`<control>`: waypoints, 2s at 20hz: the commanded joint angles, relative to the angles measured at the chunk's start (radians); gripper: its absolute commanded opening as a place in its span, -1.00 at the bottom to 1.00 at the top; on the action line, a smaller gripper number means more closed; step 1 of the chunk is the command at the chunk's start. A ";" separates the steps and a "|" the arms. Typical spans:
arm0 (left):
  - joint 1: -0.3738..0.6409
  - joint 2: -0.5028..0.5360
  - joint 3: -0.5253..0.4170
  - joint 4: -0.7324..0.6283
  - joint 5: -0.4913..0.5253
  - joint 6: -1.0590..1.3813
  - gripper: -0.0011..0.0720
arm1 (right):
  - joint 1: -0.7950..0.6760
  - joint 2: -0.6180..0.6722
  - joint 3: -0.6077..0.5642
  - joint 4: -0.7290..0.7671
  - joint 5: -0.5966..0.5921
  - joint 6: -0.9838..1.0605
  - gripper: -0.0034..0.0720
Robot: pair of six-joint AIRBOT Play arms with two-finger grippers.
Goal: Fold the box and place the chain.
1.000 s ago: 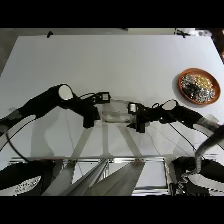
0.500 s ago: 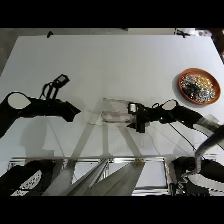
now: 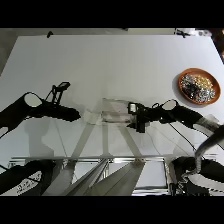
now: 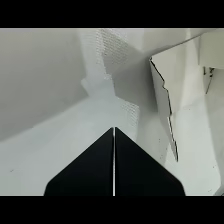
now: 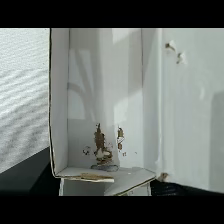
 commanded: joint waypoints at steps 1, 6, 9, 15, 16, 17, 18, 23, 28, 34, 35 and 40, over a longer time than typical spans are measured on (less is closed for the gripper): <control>-0.070 -0.086 0.000 -0.037 0.063 -0.009 -0.96 | 0.000 0.000 0.001 0.000 0.000 0.000 0.27; -0.119 -0.087 0.000 -0.149 0.085 0.075 -0.96 | 0.000 0.000 0.001 0.000 0.000 0.000 0.27; -0.153 -0.087 0.000 -0.214 0.085 0.131 -0.96 | 0.000 0.000 0.001 0.000 0.000 0.000 0.27; -0.182 -0.055 0.000 -0.270 0.084 0.201 -0.79 | 0.000 0.000 0.001 0.000 0.000 0.000 0.27; -0.182 -0.038 0.000 -0.285 0.084 0.216 -0.66 | 0.000 0.000 0.001 0.000 0.000 0.000 0.27; -0.182 -0.023 0.000 -0.296 0.084 0.225 -0.41 | 0.000 0.000 0.001 0.000 0.000 0.000 0.27; -0.182 -0.010 0.000 -0.306 0.083 0.233 -0.14 | 0.000 0.000 0.001 0.000 0.000 0.000 0.27; -0.189 0.006 0.000 -0.338 0.084 0.232 -0.08 | 0.000 0.000 0.001 0.000 0.000 0.000 0.27; -0.218 0.006 0.000 -0.359 0.105 0.232 -0.01 | 0.000 0.000 0.001 0.000 0.000 0.000 0.27; -0.247 0.002 0.017 -0.361 0.130 0.226 0.62 | 0.000 0.000 0.001 0.000 0.000 0.000 0.27; -0.253 0.002 0.020 -0.361 0.143 0.217 0.62 | 0.000 0.000 0.001 0.000 0.000 0.000 0.27; -0.296 -0.043 0.053 -0.269 0.179 0.095 0.62 | 0.000 0.000 0.001 0.000 0.001 0.000 0.27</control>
